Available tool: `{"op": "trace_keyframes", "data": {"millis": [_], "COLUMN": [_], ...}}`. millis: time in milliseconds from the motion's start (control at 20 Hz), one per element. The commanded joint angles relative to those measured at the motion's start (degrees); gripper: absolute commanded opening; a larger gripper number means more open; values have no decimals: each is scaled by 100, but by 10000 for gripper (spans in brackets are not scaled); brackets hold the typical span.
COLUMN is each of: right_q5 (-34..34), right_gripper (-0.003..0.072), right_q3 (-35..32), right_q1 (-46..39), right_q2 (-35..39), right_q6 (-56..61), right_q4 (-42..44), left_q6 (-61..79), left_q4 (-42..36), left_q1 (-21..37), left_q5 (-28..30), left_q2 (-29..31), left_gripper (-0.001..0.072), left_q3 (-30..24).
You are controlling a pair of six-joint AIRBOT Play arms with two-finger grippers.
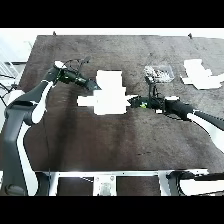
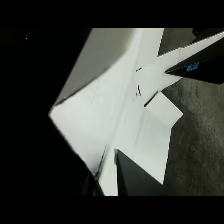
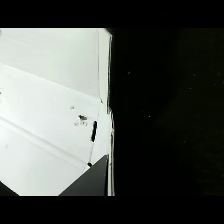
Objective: Fold the box and place the chain.
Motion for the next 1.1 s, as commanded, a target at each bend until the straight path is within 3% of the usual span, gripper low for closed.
{"op": "trace_keyframes", "data": {"millis": [0, 50, 100, 200, 250, 300, 400, 750, 1050], "right_q5": [4, 4, 4, 4, 2, 13, 42, 520, 632], "right_gripper": [20, 20, 21, 63, 209, 286, 291, 290, 290], "right_q3": [7, 7, 7, 7, 7, 7, 7, 4, -9], "right_q1": [2, 2, 2, 0, -11, -48, -219, -1344, -1528], "right_q2": [2, 2, 2, 4, 7, 11, 98, 614, 612], "right_q6": [-11, -11, -11, -13, -13, -13, -15, -11, -13], "right_q4": [-2, 0, 2, 7, 7, 7, 4, 7, 4], "left_q6": [42, 116, 201, 575, 798, 1106, 1871, 3377, 4951], "left_q4": [-42, -39, -42, -61, -85, -105, -129, -420, -1043], "left_q1": [0, 0, 0, 0, 0, 0, 0, -2, -2], "left_q5": [-76, -79, -87, -166, -219, -310, -505, -374, 857], "left_q2": [-74, -76, -76, -76, -74, -72, -52, 240, 1021], "left_gripper": [96, 87, 21, 20, 20, 19, 17, 13, 13], "left_q3": [-2, -2, -2, -2, -2, -2, -2, -46, -1537]}}
